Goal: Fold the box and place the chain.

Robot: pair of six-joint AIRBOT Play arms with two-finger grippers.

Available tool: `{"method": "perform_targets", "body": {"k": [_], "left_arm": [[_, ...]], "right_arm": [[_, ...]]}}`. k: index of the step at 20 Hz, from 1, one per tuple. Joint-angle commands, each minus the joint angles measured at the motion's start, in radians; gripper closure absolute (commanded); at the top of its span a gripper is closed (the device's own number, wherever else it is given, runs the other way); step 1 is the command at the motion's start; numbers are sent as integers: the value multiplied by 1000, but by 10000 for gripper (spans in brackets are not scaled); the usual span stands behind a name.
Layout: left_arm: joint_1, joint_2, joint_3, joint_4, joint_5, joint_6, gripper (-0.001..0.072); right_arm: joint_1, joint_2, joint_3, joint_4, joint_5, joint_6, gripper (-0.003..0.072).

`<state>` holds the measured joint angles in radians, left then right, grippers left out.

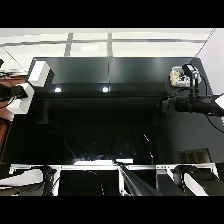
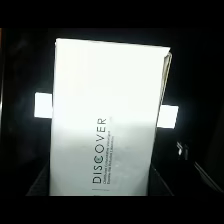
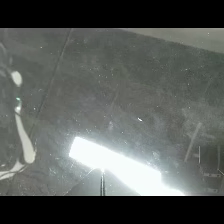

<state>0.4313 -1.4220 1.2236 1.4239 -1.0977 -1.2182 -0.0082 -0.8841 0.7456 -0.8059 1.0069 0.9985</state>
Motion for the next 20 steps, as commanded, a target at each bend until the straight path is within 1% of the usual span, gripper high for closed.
{"method": "perform_targets", "body": {"k": [1,6,9,12,14,15,16,17,19,20], "left_arm": [[5,-71,2,-76,121,89,351],[-21,-131,6,-79,220,90,351],[-41,-157,6,-78,242,93,351],[-52,-161,7,-80,288,92,351],[-53,-163,14,-80,300,92,351],[-53,-163,16,-79,309,92,330],[-53,-162,16,-79,311,92,152],[-53,-159,23,-79,306,87,-7],[-53,-148,69,-71,234,87,-7],[-53,-138,109,-71,187,85,-7]], "right_arm": [[0,1,1,0,-2,0,679],[0,1,1,0,-2,0,679],[0,1,1,0,-2,0,679],[0,1,1,0,-2,0,679],[0,1,1,0,-2,0,679],[0,1,1,0,-2,0,679],[0,1,1,0,-2,0,679],[0,1,1,0,-2,0,679],[0,1,1,0,-2,0,679],[0,1,1,0,-2,0,679]]}}
